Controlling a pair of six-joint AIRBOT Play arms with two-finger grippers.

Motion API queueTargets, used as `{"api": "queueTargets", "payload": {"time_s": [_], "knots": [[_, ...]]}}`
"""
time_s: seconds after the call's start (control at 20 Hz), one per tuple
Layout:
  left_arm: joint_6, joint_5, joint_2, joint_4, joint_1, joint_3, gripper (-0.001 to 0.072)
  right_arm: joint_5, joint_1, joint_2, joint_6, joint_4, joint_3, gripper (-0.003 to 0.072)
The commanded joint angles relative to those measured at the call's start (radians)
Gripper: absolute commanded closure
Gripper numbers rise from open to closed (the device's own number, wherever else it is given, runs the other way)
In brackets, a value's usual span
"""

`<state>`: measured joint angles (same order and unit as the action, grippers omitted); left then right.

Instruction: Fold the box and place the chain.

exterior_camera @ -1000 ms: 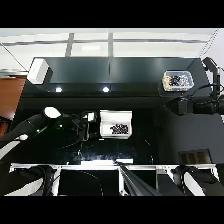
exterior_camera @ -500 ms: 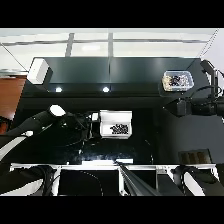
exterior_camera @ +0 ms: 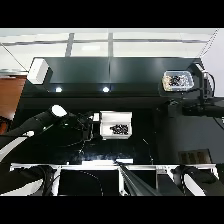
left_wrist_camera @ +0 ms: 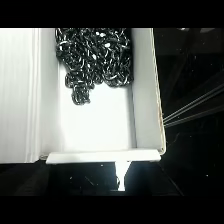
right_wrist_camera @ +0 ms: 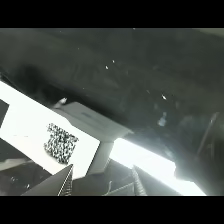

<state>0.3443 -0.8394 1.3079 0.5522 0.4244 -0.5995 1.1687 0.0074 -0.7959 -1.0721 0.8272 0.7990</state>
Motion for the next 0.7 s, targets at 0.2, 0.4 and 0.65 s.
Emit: {"api": "queueTargets", "payload": {"time_s": [0.2,0.4,0.65], "knots": [[0.0,0.01,0.001,-0.009,0.05,-0.002,0.0419,-0.197,0.145,-0.072,-0.02,0.023,-0.009,0.0166],[0.0,0.014,0.001,0.0,0.056,-0.002,0.0419,-0.274,0.183,-0.15,0.008,0.015,-0.008,0.0016],[-0.011,0.029,0.001,-0.01,0.056,-0.002,0.0418,-0.287,0.248,-0.275,0.13,-0.072,-0.008,0.0016]]}}
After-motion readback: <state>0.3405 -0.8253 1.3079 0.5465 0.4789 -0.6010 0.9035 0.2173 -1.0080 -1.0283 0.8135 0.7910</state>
